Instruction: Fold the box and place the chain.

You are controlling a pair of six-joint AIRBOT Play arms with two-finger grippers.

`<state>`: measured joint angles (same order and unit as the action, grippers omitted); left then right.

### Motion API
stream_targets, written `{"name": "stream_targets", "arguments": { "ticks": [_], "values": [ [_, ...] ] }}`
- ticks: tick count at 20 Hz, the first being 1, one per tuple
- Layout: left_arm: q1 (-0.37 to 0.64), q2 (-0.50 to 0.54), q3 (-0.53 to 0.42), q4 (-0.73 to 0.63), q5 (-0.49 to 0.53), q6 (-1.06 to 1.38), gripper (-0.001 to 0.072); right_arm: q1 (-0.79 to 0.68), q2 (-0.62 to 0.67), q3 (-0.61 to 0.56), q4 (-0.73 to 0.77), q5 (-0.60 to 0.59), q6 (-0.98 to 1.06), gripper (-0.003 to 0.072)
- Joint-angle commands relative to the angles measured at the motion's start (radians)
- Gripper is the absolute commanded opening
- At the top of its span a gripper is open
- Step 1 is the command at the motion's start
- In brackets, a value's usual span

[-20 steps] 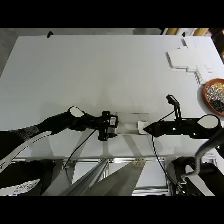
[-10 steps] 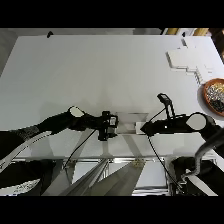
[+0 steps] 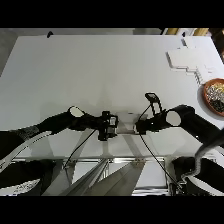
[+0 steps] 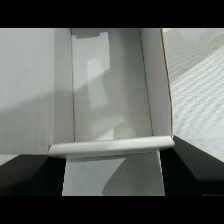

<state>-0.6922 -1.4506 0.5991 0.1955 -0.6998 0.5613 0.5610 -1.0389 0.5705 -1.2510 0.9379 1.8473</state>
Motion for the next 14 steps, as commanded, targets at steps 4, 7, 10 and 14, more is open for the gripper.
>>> {"name": "stream_targets", "arguments": {
  "ticks": [4, 7, 10, 14],
  "values": [
    [0.000, 0.000, 0.000, -0.001, 0.001, -0.001, 0.0372, 0.106, -0.060, 0.059, -0.167, 0.019, 0.231, 0.0307],
    [0.000, 0.000, 0.000, 0.000, 0.001, -0.001, 0.0372, 0.130, -0.060, 0.059, -0.224, 0.000, 0.319, 0.0300],
    [0.000, 0.000, 0.000, 0.000, 0.001, -0.001, 0.0372, 0.155, -0.060, 0.059, -0.272, -0.035, 0.406, 0.0300],
    [0.000, 0.000, 0.000, 0.000, 0.001, -0.001, 0.0372, 0.163, -0.060, 0.059, -0.307, -0.031, 0.419, 0.0294]
  ]
}}
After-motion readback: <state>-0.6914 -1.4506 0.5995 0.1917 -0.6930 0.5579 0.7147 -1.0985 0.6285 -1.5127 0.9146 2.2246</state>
